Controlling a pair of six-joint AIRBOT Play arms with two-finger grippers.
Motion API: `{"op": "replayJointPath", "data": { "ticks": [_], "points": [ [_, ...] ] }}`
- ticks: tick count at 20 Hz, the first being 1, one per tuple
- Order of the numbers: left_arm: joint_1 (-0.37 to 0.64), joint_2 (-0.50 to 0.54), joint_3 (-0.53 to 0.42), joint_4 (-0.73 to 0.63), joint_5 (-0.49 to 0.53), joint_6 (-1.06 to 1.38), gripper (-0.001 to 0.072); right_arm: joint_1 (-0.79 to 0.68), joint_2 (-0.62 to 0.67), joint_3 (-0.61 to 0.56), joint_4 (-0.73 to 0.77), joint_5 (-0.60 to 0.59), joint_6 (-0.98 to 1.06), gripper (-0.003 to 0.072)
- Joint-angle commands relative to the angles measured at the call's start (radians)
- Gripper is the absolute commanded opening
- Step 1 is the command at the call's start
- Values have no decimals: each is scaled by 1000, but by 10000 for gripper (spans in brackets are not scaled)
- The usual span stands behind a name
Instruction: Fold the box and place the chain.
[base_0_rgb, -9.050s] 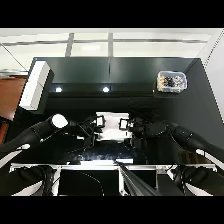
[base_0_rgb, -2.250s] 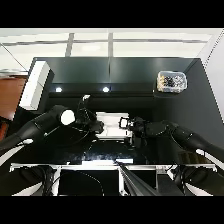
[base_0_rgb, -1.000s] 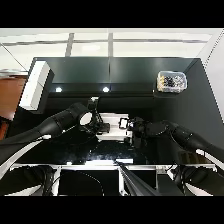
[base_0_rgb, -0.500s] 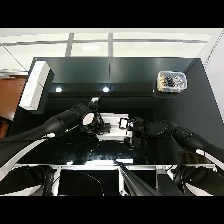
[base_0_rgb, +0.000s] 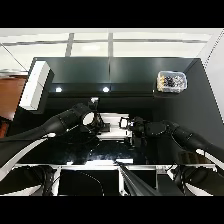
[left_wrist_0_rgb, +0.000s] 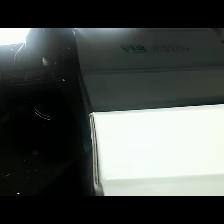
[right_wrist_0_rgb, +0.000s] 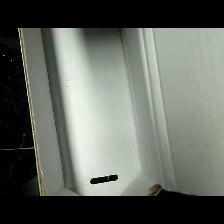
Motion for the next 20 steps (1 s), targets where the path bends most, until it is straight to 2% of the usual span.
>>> {"op": "replayJointPath", "data": {
  "ticks": [1,3,4,5,6,7,12,13,14,15,16,18,19,20],
  "points": [
    [-1,0,7,-4,3,-1,28,0,0,0,0,1,1,343],
    [0,0,18,-4,-4,-1,34,0,0,0,0,1,1,343],
    [0,0,27,-3,-10,-1,97,0,0,0,0,1,1,343],
    [0,0,34,-2,-14,-1,254,0,0,0,0,1,0,343],
    [1,0,42,1,-21,-1,366,0,0,0,0,1,0,343],
    [2,0,43,5,-24,-1,376,0,0,0,0,1,0,343],
    [1,-3,42,30,-28,-2,373,0,0,0,0,1,1,343],
    [1,-5,42,32,-29,-2,348,0,0,0,0,1,0,343],
    [1,-8,42,28,-27,-1,272,0,0,0,0,1,0,342],
    [1,-11,42,25,-27,-1,135,0,0,0,0,1,0,342],
    [0,-11,42,26,-27,2,32,0,0,0,0,1,0,342],
    [0,-11,42,31,-30,14,30,0,0,0,0,1,1,345],
    [1,-10,42,42,-37,15,29,0,2,0,0,2,5,500],
    [2,-8,43,56,-51,14,29,0,10,1,-1,2,13,720]
  ]
}}
